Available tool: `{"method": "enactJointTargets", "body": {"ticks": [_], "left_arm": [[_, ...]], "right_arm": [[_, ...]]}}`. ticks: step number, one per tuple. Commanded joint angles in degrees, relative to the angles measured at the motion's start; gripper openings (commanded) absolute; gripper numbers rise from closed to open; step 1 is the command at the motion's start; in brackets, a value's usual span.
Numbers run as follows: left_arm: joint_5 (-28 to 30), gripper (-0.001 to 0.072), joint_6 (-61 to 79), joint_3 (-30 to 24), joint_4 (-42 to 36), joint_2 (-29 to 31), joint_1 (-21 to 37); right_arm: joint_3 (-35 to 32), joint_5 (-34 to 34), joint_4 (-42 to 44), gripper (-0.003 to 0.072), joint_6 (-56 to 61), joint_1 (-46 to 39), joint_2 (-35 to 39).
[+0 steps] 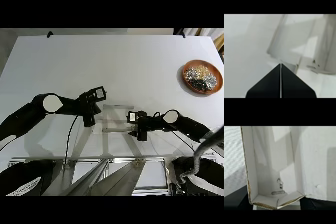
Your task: Fold the box and place the chain.
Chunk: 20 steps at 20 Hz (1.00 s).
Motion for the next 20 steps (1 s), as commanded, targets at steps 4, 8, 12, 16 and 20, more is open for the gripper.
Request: {"method": "enactJointTargets", "body": {"ticks": [4, 8, 12, 16, 20], "left_arm": [[-1.42, 0.0003, 2.62, -7.37, -5.22, 1.55, -0.72], [-1.81, 0.0003, 2.23, -7.91, -0.79, 1.44, -0.66], [-4.02, 0.0008, 0.61, -7.91, 5.25, 1.16, -0.52], [-1.38, 0.0027, 1.18, -7.89, 7.02, -1.44, -0.70], [2.80, 0.0285, 8.31, -7.89, 6.97, -2.10, -0.70]], "right_arm": [[0.00, 0.02, -0.02, 0.0311, 0.00, -0.02, 0.04], [0.00, 0.02, -0.02, 0.0311, 0.00, -0.02, 0.04], [0.00, 0.02, -0.02, 0.0311, 0.00, -0.02, 0.04], [0.00, 0.00, -0.02, 0.0311, 0.00, -0.02, 0.04], [0.00, 0.00, -0.02, 0.0311, 0.00, -0.02, 0.04]]}}
